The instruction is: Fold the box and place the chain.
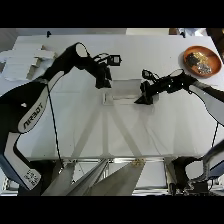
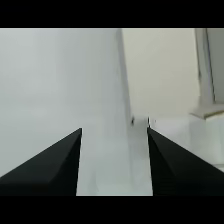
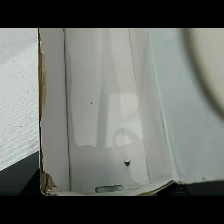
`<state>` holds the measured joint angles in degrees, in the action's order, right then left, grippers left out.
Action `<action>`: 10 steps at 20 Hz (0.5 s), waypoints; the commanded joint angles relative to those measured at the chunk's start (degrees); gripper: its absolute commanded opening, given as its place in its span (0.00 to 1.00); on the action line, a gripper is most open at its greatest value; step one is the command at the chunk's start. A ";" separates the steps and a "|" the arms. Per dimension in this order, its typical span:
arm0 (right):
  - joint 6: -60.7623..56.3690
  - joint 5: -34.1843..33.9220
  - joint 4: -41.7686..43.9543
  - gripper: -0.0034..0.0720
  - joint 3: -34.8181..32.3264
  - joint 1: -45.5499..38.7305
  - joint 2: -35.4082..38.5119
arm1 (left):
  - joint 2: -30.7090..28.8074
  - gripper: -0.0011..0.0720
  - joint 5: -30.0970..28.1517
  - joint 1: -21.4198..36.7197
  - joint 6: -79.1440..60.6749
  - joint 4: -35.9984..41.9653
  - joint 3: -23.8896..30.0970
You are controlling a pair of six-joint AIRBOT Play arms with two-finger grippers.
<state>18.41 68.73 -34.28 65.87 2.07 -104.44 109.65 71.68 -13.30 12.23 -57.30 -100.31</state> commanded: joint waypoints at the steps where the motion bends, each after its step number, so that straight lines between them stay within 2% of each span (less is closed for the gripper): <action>1: 0.02 0.04 0.02 0.83 0.07 0.00 0.04 | -5.40 0.43 5.18 0.42 4.26 -5.09 -0.07; 2: 0.00 0.04 0.02 0.83 0.07 0.00 0.04 | -7.04 0.37 7.02 0.42 5.07 -4.81 -0.07; 4: 0.00 0.04 0.02 0.83 0.07 0.00 0.04 | -9.84 0.35 12.28 0.35 7.50 -1.16 -0.07; 5: 0.02 0.04 0.02 0.83 0.07 0.00 0.04 | -10.64 0.17 15.72 0.52 8.24 2.60 -0.07; 6: 0.02 0.04 0.02 0.83 0.07 0.00 0.04 | -10.88 0.04 18.82 0.52 8.61 6.05 -0.04; 8: 0.02 0.04 0.02 0.83 0.07 0.00 0.04 | -10.56 0.03 22.12 -0.02 8.61 13.99 0.79; 10: 0.02 0.04 0.02 0.83 0.07 0.00 0.04 | -10.49 0.03 18.03 -0.87 8.17 19.06 3.65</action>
<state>18.44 68.77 -34.28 65.87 2.07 -104.44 99.72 88.71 -13.45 19.77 -47.44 -98.87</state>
